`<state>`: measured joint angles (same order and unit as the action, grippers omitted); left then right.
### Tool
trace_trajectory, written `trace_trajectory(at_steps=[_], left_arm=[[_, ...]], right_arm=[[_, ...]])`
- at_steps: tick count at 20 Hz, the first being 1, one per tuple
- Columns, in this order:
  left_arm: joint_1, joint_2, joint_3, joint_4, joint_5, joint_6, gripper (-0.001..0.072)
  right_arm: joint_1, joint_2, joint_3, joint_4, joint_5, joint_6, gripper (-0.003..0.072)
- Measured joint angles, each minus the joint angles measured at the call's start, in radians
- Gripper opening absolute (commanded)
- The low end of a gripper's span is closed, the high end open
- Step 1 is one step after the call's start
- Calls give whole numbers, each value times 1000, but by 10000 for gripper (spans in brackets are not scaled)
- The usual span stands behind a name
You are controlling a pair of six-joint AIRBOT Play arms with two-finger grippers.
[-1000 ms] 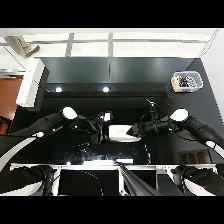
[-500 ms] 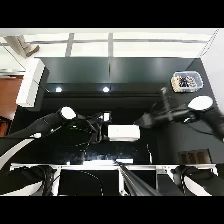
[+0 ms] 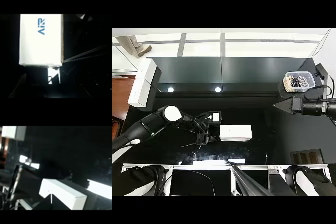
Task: Fold the box and place the chain.
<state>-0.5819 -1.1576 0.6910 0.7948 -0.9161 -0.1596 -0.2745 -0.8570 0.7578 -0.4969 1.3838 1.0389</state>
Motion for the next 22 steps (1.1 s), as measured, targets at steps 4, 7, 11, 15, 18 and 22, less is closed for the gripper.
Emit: trace_trajectory(at_steps=[4,7,11,15,18,22], left_arm=[[-63,3,69,17,51,-96,708],[-103,-53,126,-4,125,-134,709],[-145,-167,206,-69,155,-152,708],[-159,-250,257,-92,119,-166,709],[-163,-281,270,-99,85,-171,709],[-165,-296,276,-100,51,-174,709]], right_arm=[[-26,6,2,-26,0,0,12],[-31,8,3,-39,1,0,12],[-34,8,3,-50,1,0,12],[-34,8,3,-53,1,0,12],[-34,8,3,-56,0,-2,12],[-34,8,3,-58,0,-4,12]])
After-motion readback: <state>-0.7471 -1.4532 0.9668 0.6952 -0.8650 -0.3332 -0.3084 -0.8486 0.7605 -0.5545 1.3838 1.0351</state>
